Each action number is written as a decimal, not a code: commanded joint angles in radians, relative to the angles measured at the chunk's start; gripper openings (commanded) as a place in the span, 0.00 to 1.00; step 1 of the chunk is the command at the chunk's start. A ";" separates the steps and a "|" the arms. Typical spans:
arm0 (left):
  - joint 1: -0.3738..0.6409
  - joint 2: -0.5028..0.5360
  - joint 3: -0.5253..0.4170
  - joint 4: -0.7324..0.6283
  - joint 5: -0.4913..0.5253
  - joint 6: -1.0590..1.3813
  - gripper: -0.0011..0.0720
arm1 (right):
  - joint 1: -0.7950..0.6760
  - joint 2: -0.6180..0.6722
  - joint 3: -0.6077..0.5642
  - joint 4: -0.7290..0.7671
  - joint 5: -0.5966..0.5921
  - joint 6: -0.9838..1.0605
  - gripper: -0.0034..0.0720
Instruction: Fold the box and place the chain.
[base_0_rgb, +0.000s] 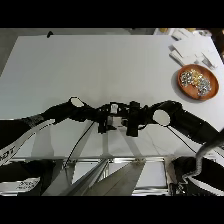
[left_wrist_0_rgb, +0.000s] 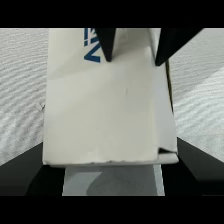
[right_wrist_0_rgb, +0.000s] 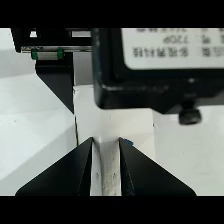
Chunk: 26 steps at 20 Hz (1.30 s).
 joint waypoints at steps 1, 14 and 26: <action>-0.001 0.001 0.001 0.001 -0.002 0.002 0.21 | 0.000 0.002 0.000 0.000 0.002 0.006 0.24; -0.001 0.000 0.001 0.001 -0.002 0.002 0.21 | -0.018 0.003 -0.014 0.068 0.005 0.048 0.26; -0.001 0.001 0.001 0.001 -0.002 0.002 0.21 | -0.019 0.072 -0.048 0.134 0.003 0.050 0.53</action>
